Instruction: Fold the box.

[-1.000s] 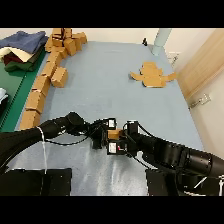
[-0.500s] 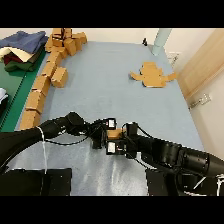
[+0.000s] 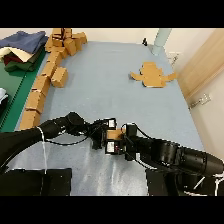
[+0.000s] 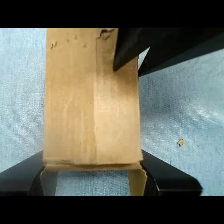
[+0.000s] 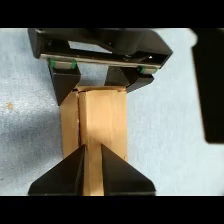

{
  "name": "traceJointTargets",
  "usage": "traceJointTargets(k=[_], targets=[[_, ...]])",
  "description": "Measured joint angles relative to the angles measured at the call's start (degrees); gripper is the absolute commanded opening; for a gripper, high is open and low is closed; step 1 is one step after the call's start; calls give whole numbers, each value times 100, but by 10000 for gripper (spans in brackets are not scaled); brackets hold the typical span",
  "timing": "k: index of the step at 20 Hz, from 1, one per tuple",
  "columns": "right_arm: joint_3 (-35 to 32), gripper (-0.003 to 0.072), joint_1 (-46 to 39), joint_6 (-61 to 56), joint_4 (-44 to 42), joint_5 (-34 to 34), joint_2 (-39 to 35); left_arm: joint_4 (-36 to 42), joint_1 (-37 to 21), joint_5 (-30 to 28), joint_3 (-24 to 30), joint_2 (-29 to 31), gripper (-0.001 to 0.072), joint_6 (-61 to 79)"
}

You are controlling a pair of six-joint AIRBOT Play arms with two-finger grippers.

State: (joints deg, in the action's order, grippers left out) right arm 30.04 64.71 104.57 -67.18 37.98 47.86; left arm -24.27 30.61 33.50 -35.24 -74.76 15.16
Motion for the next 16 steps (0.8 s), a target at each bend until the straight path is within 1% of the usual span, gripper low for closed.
traceJointTargets(k=[3, 8, 10, 16], targets=[[0, 164, 0, 2, -55, 9, -39, 0, 0, 0, 0, 0, 525, 0], [0, 153, 0, 4, 33, 57, -354, 0, -2, -7, 0, 0, 525, -2], [0, 5, 0, 7, 79, 116, -420, 0, -2, -4, 0, 0, 525, -4], [-2, 5, 0, 4, 120, 247, -291, 2, -2, -4, 0, 0, 524, -7]])
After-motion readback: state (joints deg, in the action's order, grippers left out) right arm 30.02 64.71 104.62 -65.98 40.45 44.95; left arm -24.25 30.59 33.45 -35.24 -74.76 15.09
